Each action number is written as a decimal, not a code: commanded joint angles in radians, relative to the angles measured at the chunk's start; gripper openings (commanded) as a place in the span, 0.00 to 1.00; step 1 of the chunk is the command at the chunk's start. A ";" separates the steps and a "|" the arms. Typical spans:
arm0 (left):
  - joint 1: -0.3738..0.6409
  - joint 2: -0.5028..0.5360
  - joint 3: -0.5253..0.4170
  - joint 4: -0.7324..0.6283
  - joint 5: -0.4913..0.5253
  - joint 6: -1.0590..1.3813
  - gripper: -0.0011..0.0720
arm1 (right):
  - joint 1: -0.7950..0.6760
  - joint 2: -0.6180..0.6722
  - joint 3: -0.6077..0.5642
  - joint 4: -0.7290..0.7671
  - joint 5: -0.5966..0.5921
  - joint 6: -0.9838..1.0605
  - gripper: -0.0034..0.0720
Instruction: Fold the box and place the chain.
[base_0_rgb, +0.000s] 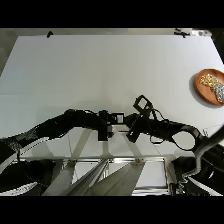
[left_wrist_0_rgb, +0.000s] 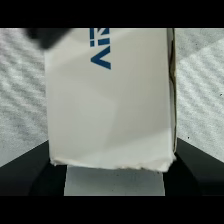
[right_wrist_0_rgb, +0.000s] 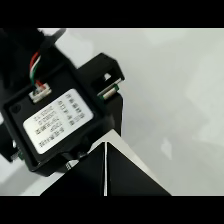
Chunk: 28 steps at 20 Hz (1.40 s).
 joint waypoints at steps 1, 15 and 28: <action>0.001 0.000 0.001 0.000 0.000 0.000 0.03 | 0.016 0.051 -0.073 0.163 -0.121 0.004 0.06; 0.001 0.000 0.001 0.000 0.000 0.000 0.03 | 0.117 0.017 -0.195 0.171 -0.151 0.044 0.05; 0.001 0.000 0.001 0.000 0.000 0.000 0.03 | 0.172 -0.008 -0.251 0.266 -0.167 0.044 0.05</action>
